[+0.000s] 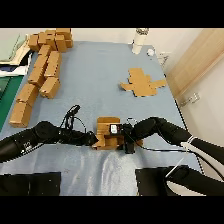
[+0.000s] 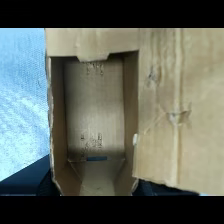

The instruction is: Fold the box.

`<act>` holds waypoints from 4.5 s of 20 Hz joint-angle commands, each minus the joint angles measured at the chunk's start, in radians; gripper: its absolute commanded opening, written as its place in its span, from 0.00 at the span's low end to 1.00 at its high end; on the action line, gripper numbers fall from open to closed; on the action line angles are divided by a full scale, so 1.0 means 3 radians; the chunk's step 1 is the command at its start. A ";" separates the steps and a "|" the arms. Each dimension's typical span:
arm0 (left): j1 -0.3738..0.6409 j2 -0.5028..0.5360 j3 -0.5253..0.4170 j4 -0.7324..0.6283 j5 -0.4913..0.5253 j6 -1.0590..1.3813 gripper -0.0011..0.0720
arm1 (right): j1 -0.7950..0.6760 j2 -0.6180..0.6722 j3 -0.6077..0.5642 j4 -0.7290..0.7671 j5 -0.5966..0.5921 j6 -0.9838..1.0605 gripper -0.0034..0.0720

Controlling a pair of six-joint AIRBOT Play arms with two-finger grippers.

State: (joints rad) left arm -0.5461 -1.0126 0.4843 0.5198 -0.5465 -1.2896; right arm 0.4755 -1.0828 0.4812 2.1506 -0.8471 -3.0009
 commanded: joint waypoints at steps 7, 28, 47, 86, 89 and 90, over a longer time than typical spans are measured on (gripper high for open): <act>-0.0408 -0.0151 0.0482 0.1378 -0.0379 -0.1837 0.53 | 0.0000 -0.0001 -0.0001 0.0000 0.0000 0.0000 0.71; -0.1068 -0.1352 0.2003 0.2913 -0.1634 -0.3447 0.53 | 0.0000 -0.0001 -0.0001 0.0000 0.0000 0.0000 0.71; -0.1109 -0.1689 0.2171 0.3005 -0.1602 -0.3436 0.03 | 0.0000 -0.0001 -0.0001 0.0000 0.0000 0.0000 0.71; 0.1405 -0.1676 0.2445 0.1108 -0.2842 0.1612 0.03 | 0.0000 -0.0001 -0.0001 0.0000 0.0000 0.0000 0.71; 0.1258 -0.1483 0.2202 0.1113 -0.2399 0.2247 0.03 | 0.0000 -0.0001 -0.0001 0.0000 0.0000 0.0000 0.71; 0.1175 -0.1375 0.2056 0.1138 -0.2197 0.2438 0.03 | 0.0000 -0.0001 -0.0001 0.0000 0.0000 0.0000 0.71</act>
State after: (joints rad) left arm -0.1726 -1.4742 1.1648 0.8570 -1.3281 -0.8345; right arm 0.4755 -1.0828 0.4812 2.1506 -0.8474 -3.0009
